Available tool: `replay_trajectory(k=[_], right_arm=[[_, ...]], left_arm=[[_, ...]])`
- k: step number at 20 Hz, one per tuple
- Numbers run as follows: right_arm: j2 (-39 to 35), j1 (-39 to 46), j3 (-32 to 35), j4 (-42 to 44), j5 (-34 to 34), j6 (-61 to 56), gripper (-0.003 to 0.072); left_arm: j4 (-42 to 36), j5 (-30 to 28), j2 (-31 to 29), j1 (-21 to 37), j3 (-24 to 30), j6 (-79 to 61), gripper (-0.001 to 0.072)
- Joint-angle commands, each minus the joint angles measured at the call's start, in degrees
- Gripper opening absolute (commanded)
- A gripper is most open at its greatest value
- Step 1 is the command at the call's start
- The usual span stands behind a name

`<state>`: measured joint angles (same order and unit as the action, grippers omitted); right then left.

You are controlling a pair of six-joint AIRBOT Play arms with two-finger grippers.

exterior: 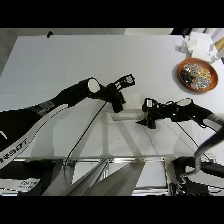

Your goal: Fold the box and place the chain.

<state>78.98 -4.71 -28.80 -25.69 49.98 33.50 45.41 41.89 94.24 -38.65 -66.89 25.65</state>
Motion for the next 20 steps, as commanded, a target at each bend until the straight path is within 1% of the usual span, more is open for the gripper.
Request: replay_trajectory(k=[1, 4, 6, 9, 13, 15, 17, 18, 19, 20], right_arm=[[-0.04, 0.02, -0.02, 0.02, 0.02, -0.04, 0.0416], [-0.04, 0.02, -0.02, 0.00, 0.02, -0.04, 0.0416], [-0.04, 0.02, -0.02, 0.02, 0.02, -0.04, 0.0416], [-0.04, 0.02, -0.02, 0.02, 0.02, -0.04, 0.0416], [-0.04, 0.02, 0.00, 0.00, 0.04, -0.04, 0.0416], [-0.04, 0.02, 0.00, 0.02, 0.02, -0.04, 0.0416], [-0.04, 0.02, -0.02, 0.02, 0.04, -0.04, 0.0416], [-0.04, 0.02, 0.00, 0.02, 0.04, -0.04, 0.0416], [-0.04, 0.02, 0.00, 0.02, 0.04, -0.04, 0.0416], [-0.04, 0.02, -0.02, 0.02, 0.04, -0.04, 0.0416]], left_arm=[[0.13, 1.88, 0.59, 0.00, 0.50, 0.20, 0.0009], [0.52, 2.12, -0.13, 0.22, 0.55, 0.13, 0.0009], [0.98, 2.56, -1.86, 1.01, 0.55, 0.11, 0.0009], [5.40, 5.05, -5.27, 3.37, 0.55, 0.44, 0.0008], [15.67, 13.97, -10.19, 7.74, 0.72, 4.22, 0.0005], [18.95, 19.54, -11.02, 9.44, 1.18, 4.13, 0.0006], [18.08, 24.98, -10.97, 9.84, 3.08, -0.39, 0.0010], [16.76, 26.60, -10.97, 9.75, 4.79, -3.80, 0.0010], [15.26, 26.84, -10.95, 9.66, 6.56, -6.64, 0.0010], [14.23, 25.57, -10.95, 9.60, 8.35, -9.03, 0.0009]])
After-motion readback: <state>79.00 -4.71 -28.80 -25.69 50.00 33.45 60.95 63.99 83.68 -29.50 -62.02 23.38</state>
